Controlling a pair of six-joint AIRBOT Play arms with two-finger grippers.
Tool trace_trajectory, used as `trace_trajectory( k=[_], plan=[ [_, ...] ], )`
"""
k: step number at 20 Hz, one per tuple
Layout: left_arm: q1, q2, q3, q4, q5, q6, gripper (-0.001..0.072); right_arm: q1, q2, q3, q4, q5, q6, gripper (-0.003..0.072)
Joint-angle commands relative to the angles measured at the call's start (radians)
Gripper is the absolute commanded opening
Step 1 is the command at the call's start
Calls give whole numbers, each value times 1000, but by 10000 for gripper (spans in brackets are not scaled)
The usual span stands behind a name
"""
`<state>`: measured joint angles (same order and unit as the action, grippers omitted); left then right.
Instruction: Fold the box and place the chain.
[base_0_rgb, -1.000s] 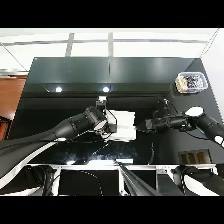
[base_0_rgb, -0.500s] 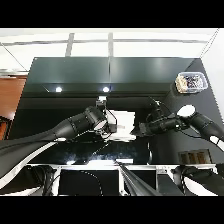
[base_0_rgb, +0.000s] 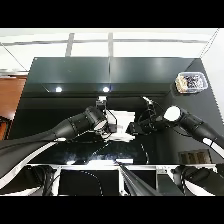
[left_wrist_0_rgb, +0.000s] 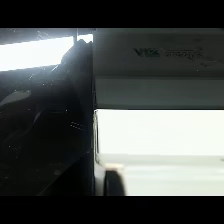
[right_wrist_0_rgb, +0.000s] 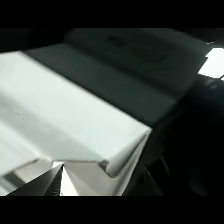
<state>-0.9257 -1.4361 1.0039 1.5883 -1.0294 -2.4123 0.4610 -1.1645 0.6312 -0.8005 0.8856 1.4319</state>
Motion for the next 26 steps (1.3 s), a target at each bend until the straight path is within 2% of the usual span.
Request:
trace_trajectory(
  k=[1,3,6,10,11,12,18,21,26],
  plan=[
    [1,0,0,0,0,0,29,58,-1,18,-134,-34,183,543],
    [1,0,0,0,0,0,30,97,-13,40,-219,-23,269,476],
    [1,0,0,0,-1,0,29,166,-49,115,-380,20,421,476],
    [1,0,0,0,-1,0,29,238,-130,253,-559,191,618,473],
    [1,0,0,0,-1,0,30,249,-151,281,-595,237,656,365],
    [1,0,0,0,-1,0,30,256,-169,299,-612,271,676,340],
    [1,0,0,0,0,0,30,259,-182,310,-603,291,821,324],
    [1,0,0,0,0,0,30,259,-198,310,-541,277,821,306],
    [1,0,0,0,0,0,30,289,-241,310,-535,266,821,304]
  ],
)
